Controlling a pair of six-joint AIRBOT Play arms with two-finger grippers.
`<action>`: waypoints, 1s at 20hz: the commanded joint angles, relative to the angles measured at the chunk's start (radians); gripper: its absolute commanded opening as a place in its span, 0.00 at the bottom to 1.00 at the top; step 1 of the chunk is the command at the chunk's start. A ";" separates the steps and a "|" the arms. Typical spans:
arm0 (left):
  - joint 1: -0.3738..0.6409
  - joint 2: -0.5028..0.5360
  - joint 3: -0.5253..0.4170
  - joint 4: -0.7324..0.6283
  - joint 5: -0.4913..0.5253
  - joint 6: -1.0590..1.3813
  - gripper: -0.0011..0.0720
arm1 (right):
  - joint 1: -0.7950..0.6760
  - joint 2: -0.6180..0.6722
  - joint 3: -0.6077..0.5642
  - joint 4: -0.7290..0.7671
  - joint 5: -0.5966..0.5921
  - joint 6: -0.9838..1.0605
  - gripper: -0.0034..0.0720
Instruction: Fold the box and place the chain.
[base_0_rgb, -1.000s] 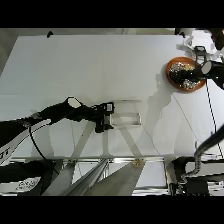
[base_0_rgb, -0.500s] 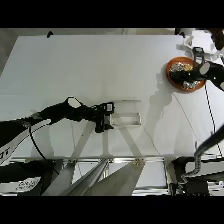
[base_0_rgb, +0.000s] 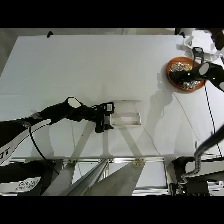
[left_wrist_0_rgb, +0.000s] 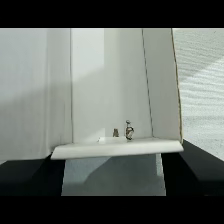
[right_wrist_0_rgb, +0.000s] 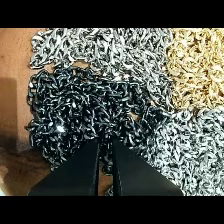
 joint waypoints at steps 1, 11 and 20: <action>0.000 -0.001 0.000 0.000 0.000 0.000 0.45 | 0.000 -0.013 0.000 0.000 0.001 0.000 0.16; 0.000 -0.001 0.000 0.000 0.000 0.000 0.45 | 0.000 0.145 0.000 -0.002 0.112 -0.008 0.07; 0.000 -0.001 0.000 0.000 0.000 0.000 0.45 | 0.000 0.619 0.000 0.038 0.415 -0.016 0.06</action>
